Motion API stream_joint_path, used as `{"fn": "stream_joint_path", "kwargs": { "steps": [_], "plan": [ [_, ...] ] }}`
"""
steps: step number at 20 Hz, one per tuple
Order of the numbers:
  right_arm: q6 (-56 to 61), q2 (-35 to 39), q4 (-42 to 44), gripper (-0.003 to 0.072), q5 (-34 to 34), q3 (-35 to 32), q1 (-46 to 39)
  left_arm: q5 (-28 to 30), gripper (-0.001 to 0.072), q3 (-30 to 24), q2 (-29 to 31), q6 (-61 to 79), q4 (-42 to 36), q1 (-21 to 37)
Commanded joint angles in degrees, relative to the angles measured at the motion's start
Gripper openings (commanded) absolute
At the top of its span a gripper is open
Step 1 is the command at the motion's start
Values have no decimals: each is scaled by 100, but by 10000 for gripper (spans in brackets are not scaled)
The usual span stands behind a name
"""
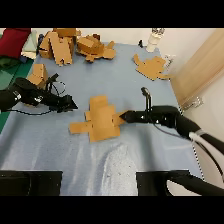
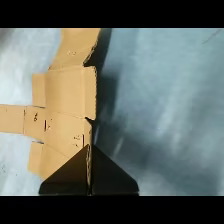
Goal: Fold the box.
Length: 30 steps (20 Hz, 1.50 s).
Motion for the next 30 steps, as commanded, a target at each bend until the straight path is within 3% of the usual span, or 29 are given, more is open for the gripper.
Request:
{"fn": "stream_joint_path", "kwargs": {
  "steps": [1,4,8,13,20,30],
  "plan": [
    [-90,975,96,3,1193,-898,671,-234,372,4,-444,573,-439,33],
    [-87,1478,87,3,1823,-1228,1062,-437,372,4,-772,1145,-1121,50],
    [-48,1676,72,3,1978,-1259,1397,-612,372,4,-1147,1394,-1276,50],
    [114,1665,50,3,2031,-1263,1611,-719,372,4,-1360,2214,-2446,42],
    [168,1665,48,3,2055,-1263,1611,-647,371,4,-1414,2621,-2643,39],
    [264,1665,48,3,2140,-1263,1611,-1434,370,7,-1821,3694,-3329,-28]
  ]
}}
